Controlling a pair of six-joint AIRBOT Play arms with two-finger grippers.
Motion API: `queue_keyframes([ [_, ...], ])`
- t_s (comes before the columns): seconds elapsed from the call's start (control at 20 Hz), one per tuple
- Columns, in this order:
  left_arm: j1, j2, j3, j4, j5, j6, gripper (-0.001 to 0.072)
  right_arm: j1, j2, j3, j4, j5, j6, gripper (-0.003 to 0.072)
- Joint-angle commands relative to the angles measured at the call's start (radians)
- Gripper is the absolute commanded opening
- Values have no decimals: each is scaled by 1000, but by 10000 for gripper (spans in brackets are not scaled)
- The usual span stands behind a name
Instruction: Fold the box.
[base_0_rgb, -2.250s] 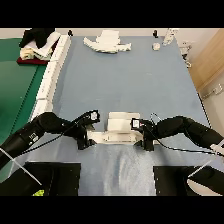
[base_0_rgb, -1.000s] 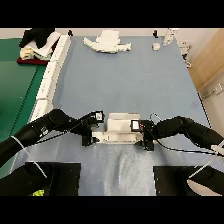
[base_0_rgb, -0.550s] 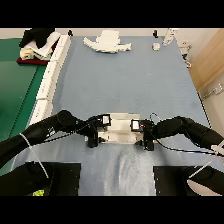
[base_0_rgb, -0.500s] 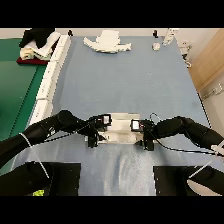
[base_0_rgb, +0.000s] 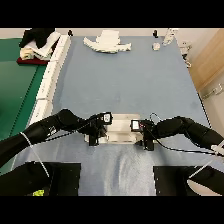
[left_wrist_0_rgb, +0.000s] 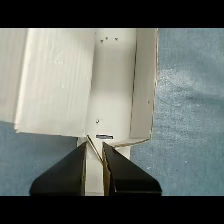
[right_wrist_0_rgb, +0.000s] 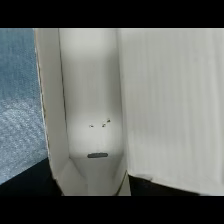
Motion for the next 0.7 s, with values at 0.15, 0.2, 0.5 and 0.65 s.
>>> queue_keyframes([
  [0.15,1,0,3,90,-14,-56,409,-1,-1,0,1,0,2,453],
  [0.2,1,2,5,103,-14,-58,409,-1,-1,1,1,0,1,453],
  [0.5,2,39,10,203,-19,-130,409,-1,-1,1,1,0,1,453],
  [0.65,2,39,9,213,-41,-130,409,-1,-1,1,1,0,2,453],
])
